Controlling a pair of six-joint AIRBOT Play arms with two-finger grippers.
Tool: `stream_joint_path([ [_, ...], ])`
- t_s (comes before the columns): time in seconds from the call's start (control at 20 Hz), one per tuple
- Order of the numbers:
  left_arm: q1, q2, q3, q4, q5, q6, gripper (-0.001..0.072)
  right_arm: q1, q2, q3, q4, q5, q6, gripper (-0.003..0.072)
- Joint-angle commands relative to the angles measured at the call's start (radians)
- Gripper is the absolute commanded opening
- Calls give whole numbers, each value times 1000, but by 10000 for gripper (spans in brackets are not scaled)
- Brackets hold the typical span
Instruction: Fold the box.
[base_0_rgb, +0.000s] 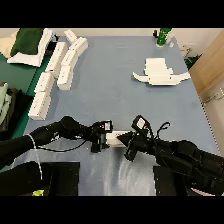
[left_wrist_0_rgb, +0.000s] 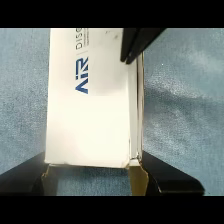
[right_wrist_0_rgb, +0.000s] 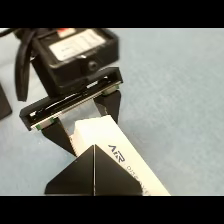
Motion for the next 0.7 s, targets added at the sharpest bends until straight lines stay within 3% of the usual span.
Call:
stream_joint_path([
  [0.0, 1, 0, 1, 0, 0, 0, 479, 5, -8, -66, 18, 137, 81, 2],
  [0.2, 1, 0, 1, 0, 0, 0, 479, 8, -70, -66, 18, 131, 110, 2],
  [0.45, 1, 0, 1, 0, 0, 0, 479, 24, -72, -66, 18, 29, 135, 2],
  [0.65, 1, 0, 1, 0, 0, 0, 480, 24, -79, -66, 7, 32, 135, 2],
])
